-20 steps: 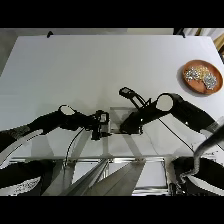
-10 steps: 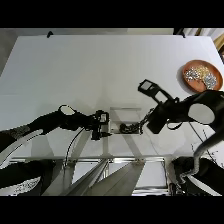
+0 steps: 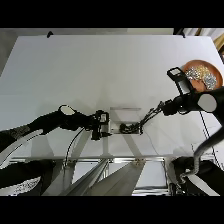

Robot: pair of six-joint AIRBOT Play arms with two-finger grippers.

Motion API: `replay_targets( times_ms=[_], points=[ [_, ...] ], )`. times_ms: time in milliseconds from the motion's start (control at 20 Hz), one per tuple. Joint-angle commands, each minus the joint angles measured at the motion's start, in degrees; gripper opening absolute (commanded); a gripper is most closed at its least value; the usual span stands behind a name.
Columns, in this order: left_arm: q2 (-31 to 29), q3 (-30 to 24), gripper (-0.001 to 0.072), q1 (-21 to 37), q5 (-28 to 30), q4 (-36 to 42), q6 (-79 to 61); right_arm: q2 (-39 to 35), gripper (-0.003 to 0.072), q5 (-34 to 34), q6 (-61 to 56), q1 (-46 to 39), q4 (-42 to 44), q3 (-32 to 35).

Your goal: Fold the box and place the chain.

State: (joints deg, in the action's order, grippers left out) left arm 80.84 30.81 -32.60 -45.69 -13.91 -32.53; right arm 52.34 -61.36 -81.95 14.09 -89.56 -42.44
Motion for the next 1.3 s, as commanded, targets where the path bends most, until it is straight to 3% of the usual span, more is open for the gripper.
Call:
replay_targets(
  times_ms=[0,250,750,900,1100,1200,1250],
  points=[
    [-0.1,0.0,0.0153,0.0,0.0,0.0,0.0,7.6,0.0238,6.5,1.4,-2.0,1.5,1.0],
    [-0.1,0.0,0.0153,0.0,0.0,0.0,0.0,18.0,0.0237,7.1,1.4,-2.0,1.5,1.0],
    [-0.1,0.0,0.0153,0.0,0.0,0.0,0.0,19.9,0.0235,11.8,1.4,-2.0,1.3,1.0],
    [-0.1,0.0,0.0153,0.0,0.0,0.0,0.0,19.9,0.0104,12.5,1.4,-2.0,1.4,1.0],
    [-0.1,0.0,0.0153,0.0,0.0,0.0,0.0,20.0,0.0092,12.6,1.2,-2.0,1.3,1.0],
    [-0.1,0.0,0.0153,0.0,0.0,0.0,0.0,20.2,0.0031,12.5,1.0,-2.0,1.4,1.0],
    [-0.1,0.0,0.0153,0.0,0.0,0.0,0.0,20.6,0.0038,12.3,0.8,-2.0,1.4,1.0]
  ],
)
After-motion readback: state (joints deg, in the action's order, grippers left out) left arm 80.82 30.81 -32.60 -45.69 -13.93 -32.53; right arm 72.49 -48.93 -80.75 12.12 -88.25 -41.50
